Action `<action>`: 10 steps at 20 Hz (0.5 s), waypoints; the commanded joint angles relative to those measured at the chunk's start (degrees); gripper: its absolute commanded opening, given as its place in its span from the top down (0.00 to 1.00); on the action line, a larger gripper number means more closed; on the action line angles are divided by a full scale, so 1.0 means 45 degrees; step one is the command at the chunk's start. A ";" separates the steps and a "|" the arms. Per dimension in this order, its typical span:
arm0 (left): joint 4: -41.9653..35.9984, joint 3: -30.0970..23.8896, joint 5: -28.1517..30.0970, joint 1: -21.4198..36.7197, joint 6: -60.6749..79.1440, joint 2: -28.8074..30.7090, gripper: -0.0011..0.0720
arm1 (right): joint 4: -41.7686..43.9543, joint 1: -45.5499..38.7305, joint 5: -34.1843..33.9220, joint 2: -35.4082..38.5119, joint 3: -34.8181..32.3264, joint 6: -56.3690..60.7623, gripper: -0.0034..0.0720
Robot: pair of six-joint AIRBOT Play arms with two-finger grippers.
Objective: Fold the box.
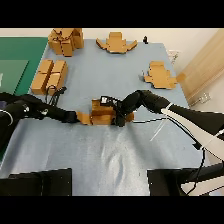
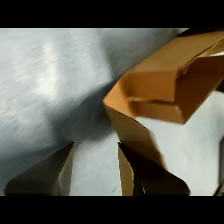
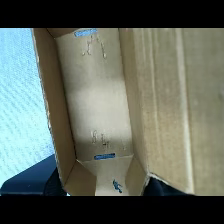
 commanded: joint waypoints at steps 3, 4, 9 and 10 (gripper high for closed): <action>-0.4357 -0.0063 -0.1719 -0.0393 0.2861 -0.0398 0.41 | 0.0049 -0.0005 0.0010 -0.0005 -0.0005 0.0005 0.93; -0.4255 -0.0078 -0.1739 -0.0466 0.2866 -0.0408 0.39 | 0.0044 -0.0010 0.0005 -0.0005 -0.0005 0.0005 0.93; -0.4459 -0.0049 0.0087 -0.1292 0.1957 -0.0403 0.26 | 0.0049 -0.0005 0.0010 -0.0005 -0.0005 0.0005 0.93; -0.4410 0.0034 0.0408 -0.1637 0.1598 -0.0403 0.24 | 0.0049 -0.0005 0.0019 -0.0005 -0.0005 0.0005 0.93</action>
